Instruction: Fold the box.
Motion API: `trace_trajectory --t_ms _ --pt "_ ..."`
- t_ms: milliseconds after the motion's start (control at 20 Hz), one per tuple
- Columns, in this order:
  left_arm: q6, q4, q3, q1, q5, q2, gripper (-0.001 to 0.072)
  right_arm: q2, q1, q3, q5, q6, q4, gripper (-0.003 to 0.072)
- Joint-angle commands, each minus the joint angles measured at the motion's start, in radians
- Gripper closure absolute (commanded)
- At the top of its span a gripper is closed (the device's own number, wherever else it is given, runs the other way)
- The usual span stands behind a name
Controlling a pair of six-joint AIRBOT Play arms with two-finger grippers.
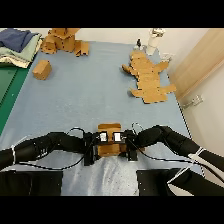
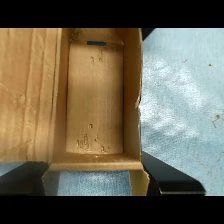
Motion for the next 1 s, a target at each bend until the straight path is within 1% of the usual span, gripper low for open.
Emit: trace_trajectory --t_ms 0,350,950 --pt "0.004 0.000 0.001 -0.002 -0.001 -0.008 0.0241 0.000 0.001 0.000 0.000 0.002 0.000 0.0182" --pt "0.003 0.005 0.007 -0.002 -0.023 -0.008 0.0241 0.000 0.001 0.000 0.000 0.002 0.000 0.0182" --pt "0.003 0.005 0.007 -0.002 -0.023 -0.008 0.0241 0.000 0.001 0.000 0.000 0.002 0.000 0.0182"
